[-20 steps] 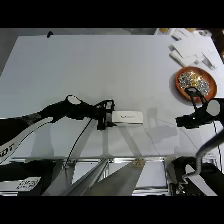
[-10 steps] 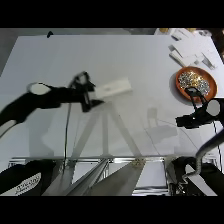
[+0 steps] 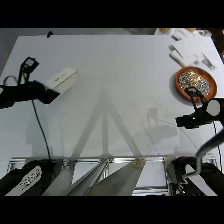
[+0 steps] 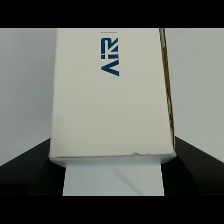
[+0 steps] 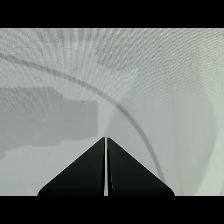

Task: Fold the box and place the chain.

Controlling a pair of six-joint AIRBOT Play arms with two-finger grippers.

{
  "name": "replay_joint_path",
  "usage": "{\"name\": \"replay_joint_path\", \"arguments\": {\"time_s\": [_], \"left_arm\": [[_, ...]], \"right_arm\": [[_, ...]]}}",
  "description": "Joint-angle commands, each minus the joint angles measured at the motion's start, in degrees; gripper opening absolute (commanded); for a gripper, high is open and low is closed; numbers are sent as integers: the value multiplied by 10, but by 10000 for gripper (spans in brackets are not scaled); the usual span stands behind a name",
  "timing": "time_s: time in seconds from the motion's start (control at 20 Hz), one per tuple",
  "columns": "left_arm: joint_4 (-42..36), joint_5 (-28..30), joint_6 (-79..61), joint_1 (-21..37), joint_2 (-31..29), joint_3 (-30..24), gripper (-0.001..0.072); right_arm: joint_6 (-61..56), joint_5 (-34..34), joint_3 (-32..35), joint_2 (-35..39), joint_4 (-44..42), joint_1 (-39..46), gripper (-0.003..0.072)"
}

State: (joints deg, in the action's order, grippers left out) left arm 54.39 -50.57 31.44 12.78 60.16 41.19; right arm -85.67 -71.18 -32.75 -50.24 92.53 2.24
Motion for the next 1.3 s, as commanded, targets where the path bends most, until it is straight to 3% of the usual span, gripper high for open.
{"name": "replay_joint_path", "arguments": {"time_s": [0.0, 0.25, 0.3, 0.4, 0.5, 0.75, 1.25], "left_arm": [[93, -11, 103, 46, 2, -18, 208], [144, -42, 173, 48, 12, -36, 229], [152, -50, 181, 48, 13, -37, 296], [162, -67, 192, 48, 15, -37, 556], [162, -77, 206, 48, 15, -37, 694], [160, -107, 219, 48, -19, -37, 692], [159, -188, 244, 47, -201, -37, 690]], "right_arm": [[0, 0, 0, 1, 0, 0, 22], [0, 0, 0, 1, 0, 0, 22], [0, 0, 0, 1, 0, 0, 22], [0, 0, 0, 1, 0, 0, 22], [0, 0, 0, 1, 0, 0, 22], [0, 0, 0, 1, 0, 0, 22], [0, 0, 0, 1, 0, 0, 22]]}}
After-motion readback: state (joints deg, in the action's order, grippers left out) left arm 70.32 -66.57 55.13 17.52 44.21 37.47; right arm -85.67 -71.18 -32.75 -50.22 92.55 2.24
